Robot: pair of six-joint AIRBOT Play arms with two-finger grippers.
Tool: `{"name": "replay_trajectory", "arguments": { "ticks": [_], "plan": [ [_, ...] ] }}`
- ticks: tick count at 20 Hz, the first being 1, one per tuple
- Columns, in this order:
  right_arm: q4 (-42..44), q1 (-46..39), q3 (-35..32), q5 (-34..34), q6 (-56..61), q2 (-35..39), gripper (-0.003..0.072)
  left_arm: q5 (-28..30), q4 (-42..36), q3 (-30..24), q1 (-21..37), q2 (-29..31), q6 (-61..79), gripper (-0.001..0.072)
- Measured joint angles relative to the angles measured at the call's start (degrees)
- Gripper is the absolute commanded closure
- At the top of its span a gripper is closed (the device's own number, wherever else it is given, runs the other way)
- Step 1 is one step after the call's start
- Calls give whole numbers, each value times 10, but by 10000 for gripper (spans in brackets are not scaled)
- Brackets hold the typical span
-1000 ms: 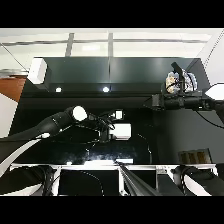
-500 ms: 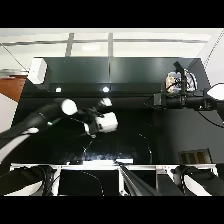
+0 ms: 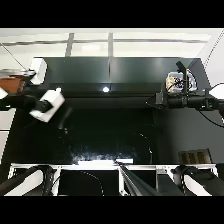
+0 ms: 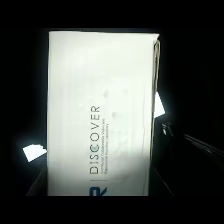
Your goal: Fold the box and place the chain.
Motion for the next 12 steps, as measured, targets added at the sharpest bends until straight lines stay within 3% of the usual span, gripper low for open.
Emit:
{"name": "replay_trajectory", "arguments": {
  "ticks": [4,9,12],
  "plan": [
    [0,0,0,6,0,0,654,76,-4,27,83,-41,-1,347],
    [3,0,0,18,3,0,653,142,-31,100,108,-129,-5,347],
    [4,0,0,22,9,0,653,154,-35,142,109,-179,-6,341]
  ]
}}
